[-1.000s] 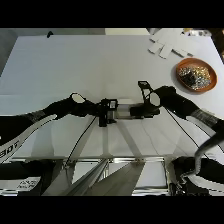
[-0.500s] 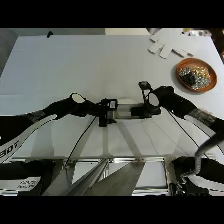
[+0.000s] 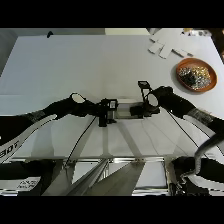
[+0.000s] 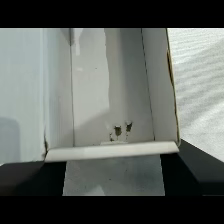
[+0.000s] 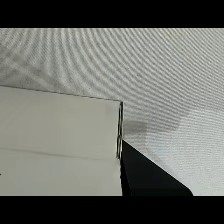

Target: Fold the box and place the chain.

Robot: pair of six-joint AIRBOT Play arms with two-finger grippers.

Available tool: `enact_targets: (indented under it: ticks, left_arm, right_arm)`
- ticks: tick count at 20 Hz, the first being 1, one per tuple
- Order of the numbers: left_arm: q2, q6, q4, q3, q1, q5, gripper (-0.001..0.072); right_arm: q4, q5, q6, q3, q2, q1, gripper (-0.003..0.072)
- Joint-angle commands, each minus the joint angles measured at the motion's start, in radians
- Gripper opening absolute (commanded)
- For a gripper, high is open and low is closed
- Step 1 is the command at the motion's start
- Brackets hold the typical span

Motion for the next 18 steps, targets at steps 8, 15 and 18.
enact_targets:
  ticks: [8, 15, 18]
  left_arm:
    - [0.000, 0.000, 0.000, 0.001, -0.001, 0.000, 0.0274]
    - [0.000, 0.000, 0.000, 0.001, -0.001, 0.000, 0.0274]
    - [0.000, 0.000, 0.000, 0.001, -0.001, 0.000, 0.0274]
  right_arm:
    - [-0.002, 0.005, 0.013, 0.000, -0.023, 0.000, 0.0104]
    - [-0.025, -0.003, 0.013, 0.000, -0.024, 0.001, 0.0186]
    - [-0.025, -0.013, 0.021, 0.000, -0.027, 0.000, 0.0222]
